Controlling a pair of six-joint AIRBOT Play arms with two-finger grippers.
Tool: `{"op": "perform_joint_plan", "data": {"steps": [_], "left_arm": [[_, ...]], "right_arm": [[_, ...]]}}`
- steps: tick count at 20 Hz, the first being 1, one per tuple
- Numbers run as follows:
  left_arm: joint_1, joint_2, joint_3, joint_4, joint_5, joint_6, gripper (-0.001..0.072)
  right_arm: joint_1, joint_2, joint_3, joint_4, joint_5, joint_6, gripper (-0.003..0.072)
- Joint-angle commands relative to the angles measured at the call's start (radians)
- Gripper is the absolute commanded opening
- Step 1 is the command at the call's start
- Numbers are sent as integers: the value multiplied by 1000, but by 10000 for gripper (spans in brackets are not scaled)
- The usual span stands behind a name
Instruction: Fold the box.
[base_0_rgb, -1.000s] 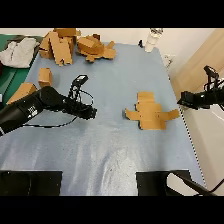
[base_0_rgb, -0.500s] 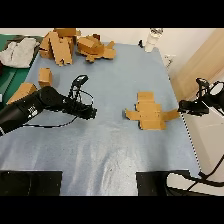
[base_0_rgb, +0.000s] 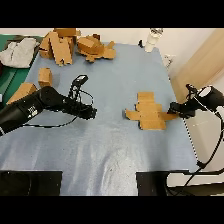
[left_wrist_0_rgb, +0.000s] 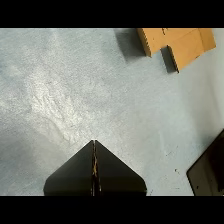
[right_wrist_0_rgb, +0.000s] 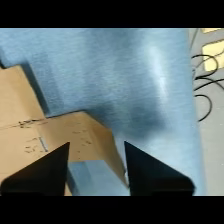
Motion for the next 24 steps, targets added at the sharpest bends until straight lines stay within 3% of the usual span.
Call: {"op": "perform_joint_plan", "data": {"steps": [1,2,3,8,11,14,17,24], "left_arm": [[0,-1,0,0,0,0,14],[0,-1,0,0,0,0,14],[0,-1,0,0,0,0,14],[0,-1,0,0,0,0,14],[0,-1,0,0,0,0,14],[0,-1,0,0,0,0,14],[0,-1,0,0,0,0,14],[0,-1,0,0,1,1,14]], "right_arm": [[6,-27,1,99,16,-18,343],[6,-27,1,129,33,-29,128],[6,-27,1,167,55,-62,4],[54,-25,1,501,136,-232,0],[192,-11,-22,644,91,-274,0],[393,63,-131,657,-100,-293,-1],[493,168,-285,657,-239,-295,-1],[544,471,-616,665,-291,-293,-1]]}}
